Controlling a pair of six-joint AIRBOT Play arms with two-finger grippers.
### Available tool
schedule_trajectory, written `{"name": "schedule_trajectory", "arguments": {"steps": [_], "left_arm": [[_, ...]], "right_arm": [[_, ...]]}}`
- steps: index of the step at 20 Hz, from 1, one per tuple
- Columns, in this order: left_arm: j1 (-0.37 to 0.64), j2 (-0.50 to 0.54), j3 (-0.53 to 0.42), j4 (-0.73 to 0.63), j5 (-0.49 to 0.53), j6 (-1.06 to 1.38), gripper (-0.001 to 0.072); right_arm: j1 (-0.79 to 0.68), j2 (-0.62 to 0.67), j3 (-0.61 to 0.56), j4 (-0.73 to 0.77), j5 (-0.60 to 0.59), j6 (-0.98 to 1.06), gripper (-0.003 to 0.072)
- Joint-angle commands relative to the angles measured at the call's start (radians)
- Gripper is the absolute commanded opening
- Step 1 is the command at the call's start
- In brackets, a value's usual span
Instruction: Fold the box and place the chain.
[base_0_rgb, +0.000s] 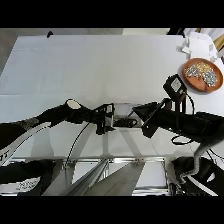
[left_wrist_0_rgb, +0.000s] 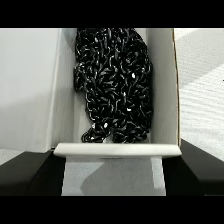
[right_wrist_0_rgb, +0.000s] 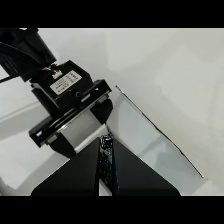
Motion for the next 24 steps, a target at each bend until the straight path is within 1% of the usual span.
{"name": "schedule_trajectory", "arguments": {"steps": [1, 4, 8, 10, 12, 17, 18, 20, 21, 22, 24], "left_arm": [[0.001, 0.001, 0.0, 0.0, 0.0, 0.0, 0.0135], [0.001, 0.001, 0.0, 0.0, 0.0, 0.001, 0.0135], [0.001, 0.001, 0.0, 0.0, 0.0, 0.0, 0.0135], [0.001, 0.001, 0.0, 0.0, 0.0, 0.0, 0.0135], [0.001, 0.001, 0.0, 0.0, 0.0, 0.0, 0.0135], [0.001, 0.001, 0.0, 0.0, 0.0, 0.0, 0.0135], [0.001, 0.001, 0.0, 0.0, 0.0, 0.0, 0.0135], [0.001, 0.001, 0.0, 0.0, 0.0, 0.0, 0.0135], [0.001, 0.001, 0.0, 0.0, 0.0, 0.0, 0.0135], [0.001, 0.001, 0.0, 0.0, 0.0, 0.0, 0.0135], [0.001, 0.001, 0.0, 0.0, 0.0, 0.0, 0.0135]], "right_arm": [[0.013, -0.037, -0.027, 0.015, -0.063, -0.003, 0.0018], [0.013, -0.143, -0.06, 0.031, -0.086, 0.002, 0.0019], [0.013, -0.334, -0.061, 0.074, -0.117, 0.001, 0.0019], [0.013, -0.402, -0.061, 0.101, -0.144, 0.0, 0.0019], [0.022, -0.435, -0.061, 0.131, -0.165, 0.0, 0.0019], [0.078, -0.439, -0.061, 0.127, -0.209, 0.0, 0.0021], [0.084, -0.439, -0.061, 0.126, -0.217, 0.0, 0.0036], [0.086, -0.439, -0.061, 0.126, -0.232, 0.0, 0.0226], [0.085, -0.438, -0.057, 0.117, -0.232, 0.0, 0.0272], [0.085, -0.438, -0.043, 0.107, -0.211, 0.0, 0.0272], [0.079, -0.438, 0.013, 0.075, -0.101, 0.0, 0.0269]]}}
